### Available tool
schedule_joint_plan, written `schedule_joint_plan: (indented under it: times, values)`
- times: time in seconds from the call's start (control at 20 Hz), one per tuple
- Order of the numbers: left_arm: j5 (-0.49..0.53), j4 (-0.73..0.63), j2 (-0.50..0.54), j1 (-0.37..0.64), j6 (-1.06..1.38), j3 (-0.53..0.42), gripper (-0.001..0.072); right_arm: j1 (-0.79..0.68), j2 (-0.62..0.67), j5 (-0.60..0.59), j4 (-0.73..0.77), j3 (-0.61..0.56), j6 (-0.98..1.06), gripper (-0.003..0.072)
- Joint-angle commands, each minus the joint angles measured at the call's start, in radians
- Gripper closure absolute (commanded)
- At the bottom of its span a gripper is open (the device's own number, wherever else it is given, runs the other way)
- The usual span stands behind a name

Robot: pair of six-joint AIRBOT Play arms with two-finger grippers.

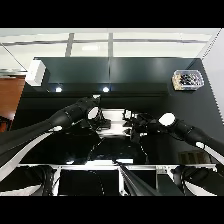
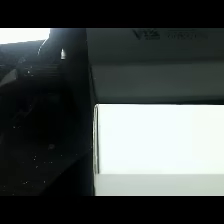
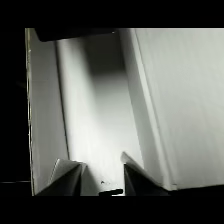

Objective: Fold the box and place the chain.

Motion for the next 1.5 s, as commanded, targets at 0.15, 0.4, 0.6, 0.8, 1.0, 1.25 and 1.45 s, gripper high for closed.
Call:
schedule_joint_plan:
  times: [0.15, 0.4, 0.6, 0.8, 1.0, 1.25, 1.45]
  values:
    - [0.0, 0.001, 0.0, 0.0, 0.0, 0.0, 0.0683, 0.001, -0.008, 0.019, 0.019, 0.0, 0.093, 0.0618]
    - [-0.002, 0.001, 0.0, 0.0, 0.003, 0.0, 0.0683, -0.214, 0.139, 0.286, -0.193, 0.076, 0.705, 0.0669]
    - [-0.008, 0.005, 0.0, 0.0, 0.004, 0.0, 0.0683, -0.606, 0.253, 0.324, -0.492, 0.083, 1.23, 0.0668]
    - [-0.01, 0.007, 0.0, 0.001, 0.003, 0.0, 0.0683, -0.752, 0.236, 0.403, -0.471, -0.033, 1.358, 0.0668]
    - [-0.014, 0.008, 0.0, 0.001, 0.003, 0.0, 0.0683, -0.618, 0.188, 0.425, -0.424, -0.125, 1.309, 0.0668]
    - [-0.014, 0.007, 0.0, 0.001, 0.003, 0.0, 0.0683, -0.366, 0.054, 0.286, -0.216, -0.125, 1.239, 0.0667]
    - [-0.013, 0.003, 0.0, 0.001, 0.003, 0.0, 0.0683, -0.322, 0.011, 0.288, -0.061, -0.079, 1.096, 0.0668]
